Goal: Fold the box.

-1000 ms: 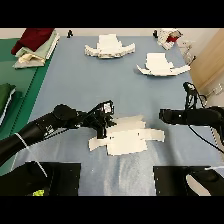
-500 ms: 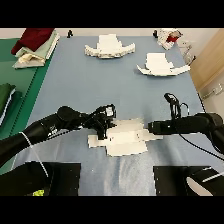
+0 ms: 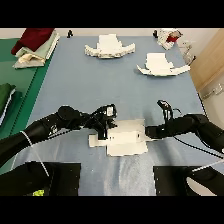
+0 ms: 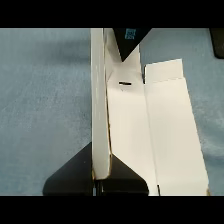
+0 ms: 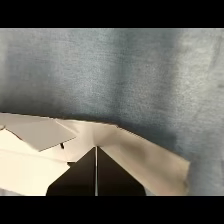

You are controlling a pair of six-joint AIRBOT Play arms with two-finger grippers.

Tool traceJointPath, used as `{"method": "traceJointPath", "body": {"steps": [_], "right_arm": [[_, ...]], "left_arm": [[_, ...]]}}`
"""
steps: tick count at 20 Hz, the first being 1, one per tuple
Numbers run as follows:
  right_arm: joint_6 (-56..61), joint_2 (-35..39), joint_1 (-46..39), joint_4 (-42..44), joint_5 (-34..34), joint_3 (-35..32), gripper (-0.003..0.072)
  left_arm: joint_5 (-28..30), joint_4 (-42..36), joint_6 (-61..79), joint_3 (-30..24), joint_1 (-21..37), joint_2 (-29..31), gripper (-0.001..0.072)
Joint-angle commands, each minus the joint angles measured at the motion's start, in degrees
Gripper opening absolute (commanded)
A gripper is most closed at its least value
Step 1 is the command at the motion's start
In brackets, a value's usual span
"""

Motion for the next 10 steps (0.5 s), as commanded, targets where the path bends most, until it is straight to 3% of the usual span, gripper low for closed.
{"method": "traceJointPath", "body": {"steps": [1,10], "right_arm": [[0.0,-0.6,0.0,-0.3,0.3,0.0,0.0003],[0.0,-0.4,0.0,-0.1,0.0,0.0,0.0003]], "left_arm": [[-0.2,-0.4,0.0,0.1,0.0,-1.1,0.0014],[-4.9,-1.8,4.4,0.0,0.1,-3.0,0.0014]]}}
